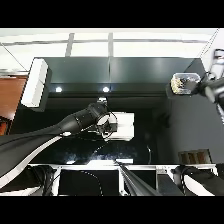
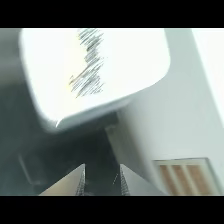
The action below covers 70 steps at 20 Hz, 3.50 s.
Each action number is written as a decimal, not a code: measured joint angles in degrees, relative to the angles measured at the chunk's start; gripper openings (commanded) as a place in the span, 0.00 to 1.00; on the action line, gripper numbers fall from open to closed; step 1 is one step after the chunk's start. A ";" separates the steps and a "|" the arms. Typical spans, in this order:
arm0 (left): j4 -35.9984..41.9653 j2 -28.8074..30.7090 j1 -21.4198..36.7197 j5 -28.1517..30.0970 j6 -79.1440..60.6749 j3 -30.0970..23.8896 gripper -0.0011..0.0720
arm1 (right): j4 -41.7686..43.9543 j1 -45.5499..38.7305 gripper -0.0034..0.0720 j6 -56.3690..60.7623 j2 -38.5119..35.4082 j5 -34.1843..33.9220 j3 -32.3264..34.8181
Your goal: Fold the box and place the chain.
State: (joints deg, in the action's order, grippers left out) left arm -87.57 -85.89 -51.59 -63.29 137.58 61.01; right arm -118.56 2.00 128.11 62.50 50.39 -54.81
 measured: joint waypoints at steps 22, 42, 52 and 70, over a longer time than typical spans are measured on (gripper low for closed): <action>1.16 0.00 0.00 -0.17 0.13 0.00 0.05 | 39.04 -23.06 0.93 -21.20 44.06 12.74 -42.05; 1.70 0.00 0.00 -0.28 -0.02 -0.04 0.05 | 39.91 -21.94 0.05 -33.16 33.03 9.07 -42.29; 1.70 0.00 0.00 -0.26 0.02 -0.04 0.05 | 51.52 -21.94 0.05 -39.50 7.67 5.64 -43.06; 1.70 0.00 0.00 -0.24 0.02 -0.04 0.05 | 84.72 -20.74 0.05 -49.48 -4.55 23.98 -52.96</action>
State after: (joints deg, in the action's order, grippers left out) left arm -85.86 -85.89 -51.59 -63.53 137.60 60.97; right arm -33.85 -18.74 78.63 57.95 74.37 -107.77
